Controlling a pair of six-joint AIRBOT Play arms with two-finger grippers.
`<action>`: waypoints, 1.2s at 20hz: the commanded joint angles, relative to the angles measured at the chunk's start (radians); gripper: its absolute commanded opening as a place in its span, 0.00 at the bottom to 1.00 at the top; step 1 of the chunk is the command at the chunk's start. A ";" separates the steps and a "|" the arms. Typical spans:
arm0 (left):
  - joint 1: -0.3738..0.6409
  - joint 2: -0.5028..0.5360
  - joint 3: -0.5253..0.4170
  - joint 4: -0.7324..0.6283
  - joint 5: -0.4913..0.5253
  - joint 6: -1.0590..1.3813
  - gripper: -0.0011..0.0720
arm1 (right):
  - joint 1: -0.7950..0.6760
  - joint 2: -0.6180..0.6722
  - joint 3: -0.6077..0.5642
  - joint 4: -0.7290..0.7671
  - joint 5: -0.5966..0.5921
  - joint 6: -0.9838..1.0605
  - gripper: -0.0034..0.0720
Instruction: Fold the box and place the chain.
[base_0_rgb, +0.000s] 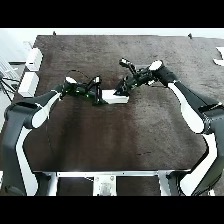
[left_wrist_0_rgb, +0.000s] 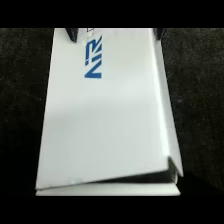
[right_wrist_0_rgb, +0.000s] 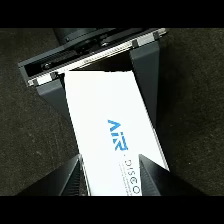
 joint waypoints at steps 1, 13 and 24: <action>0.000 0.000 0.000 0.000 0.000 0.000 0.73 | 0.002 -0.001 -0.005 -0.010 -0.018 -0.003 0.60; 0.000 0.000 0.000 0.000 0.000 0.000 0.73 | -0.011 -0.001 0.071 -0.014 -0.018 0.006 0.60; 0.000 0.000 0.000 0.000 0.000 0.000 0.73 | -0.010 -0.001 0.034 -0.016 -0.028 0.005 0.60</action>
